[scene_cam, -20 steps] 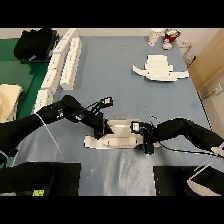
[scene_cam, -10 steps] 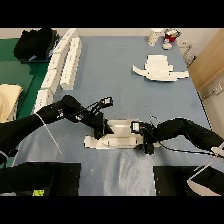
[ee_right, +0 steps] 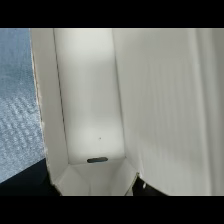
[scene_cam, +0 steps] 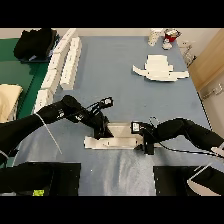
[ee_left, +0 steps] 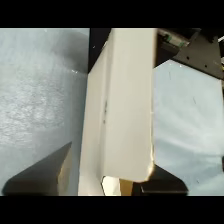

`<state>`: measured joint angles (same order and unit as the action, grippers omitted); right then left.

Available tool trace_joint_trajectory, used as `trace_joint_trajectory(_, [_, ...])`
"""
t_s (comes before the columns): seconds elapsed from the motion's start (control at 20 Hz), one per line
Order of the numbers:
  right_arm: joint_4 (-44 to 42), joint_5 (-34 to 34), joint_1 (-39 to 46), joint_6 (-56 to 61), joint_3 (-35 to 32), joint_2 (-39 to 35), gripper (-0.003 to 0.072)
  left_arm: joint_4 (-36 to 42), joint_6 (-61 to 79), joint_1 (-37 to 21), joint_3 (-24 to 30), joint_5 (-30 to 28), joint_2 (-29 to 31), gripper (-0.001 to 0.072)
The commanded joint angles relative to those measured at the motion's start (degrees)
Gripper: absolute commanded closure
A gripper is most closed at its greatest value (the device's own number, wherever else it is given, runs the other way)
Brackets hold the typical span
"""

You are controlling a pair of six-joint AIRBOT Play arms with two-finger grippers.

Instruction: Fold the box.

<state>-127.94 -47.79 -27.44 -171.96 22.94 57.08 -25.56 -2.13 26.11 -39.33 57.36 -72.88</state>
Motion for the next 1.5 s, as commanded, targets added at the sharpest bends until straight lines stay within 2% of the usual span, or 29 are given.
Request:
trace_joint_trajectory(0.0, [0.0,0.3,0.0,0.0,0.1,0.0,0.0303,-0.5,-4.9,-0.7,-0.1,0.8,1.1,0.0255])
trace_joint_trajectory(0.05, [0.0,0.4,0.0,0.0,0.1,0.0,0.0302,-1.4,-7.7,-1.5,-0.2,1.8,2.1,0.0101])
trace_joint_trajectory(0.1, [0.0,0.3,0.0,0.0,0.1,0.0,0.0303,-2.7,-12.0,-2.6,-0.4,3.1,3.5,0.0050])
trace_joint_trajectory(0.2, [0.0,0.4,0.0,0.0,0.1,0.0,0.0303,-7.1,-21.2,-5.6,-1.0,6.6,7.2,0.0056])
trace_joint_trajectory(0.25, [0.0,0.4,0.0,0.0,0.1,0.0,0.0303,-9.9,-27.6,-7.2,-1.3,8.5,9.1,0.0216])
trace_joint_trajectory(0.3, [0.0,0.3,0.0,0.0,0.1,0.0,0.0303,-12.5,-32.9,-8.7,-1.4,11.4,10.9,0.0563])
trace_joint_trajectory(0.35, [0.0,0.4,0.0,0.0,0.1,0.0,0.0303,-14.4,-34.5,-9.9,-1.4,14.3,12.2,0.0697])
trace_joint_trajectory(0.45, [0.0,0.4,0.0,0.0,0.1,0.0,0.0303,-15.3,-40.4,-10.5,-1.2,19.0,13.5,0.0697])
trace_joint_trajectory(0.55, [0.0,0.3,0.0,0.0,0.1,0.0,0.0303,-11.2,-50.7,-7.4,0.5,19.0,13.6,0.0697])
trace_joint_trajectory(0.7, [0.0,0.4,0.0,0.0,0.1,0.0,0.0302,0.2,-53.4,3.5,3.2,11.3,13.0,0.0697])
trace_joint_trajectory(0.8, [0.0,0.4,0.0,0.0,0.1,0.0,0.0302,2.9,-53.6,8.9,1.4,6.5,11.5,0.0697])
trace_joint_trajectory(0.85, [0.0,0.3,0.0,0.0,0.1,0.0,0.0303,2.7,-54.6,9.7,0.0,4.7,10.6,0.0697])
trace_joint_trajectory(1.05, [0.0,0.4,0.0,0.0,0.1,0.0,0.0303,1.6,-56.0,7.1,-6.0,-2.1,5.6,0.0698])
trace_joint_trajectory(1.2, [0.0,0.3,0.0,0.0,0.1,0.0,0.0303,-4.6,-61.1,6.3,-7.6,-9.8,2.3,0.0698])
trace_joint_trajectory(1.45, [0.0,0.4,0.0,0.0,0.1,0.0,0.0302,-9.2,-65.9,6.3,-7.6,-12.2,-2.3,0.0698])
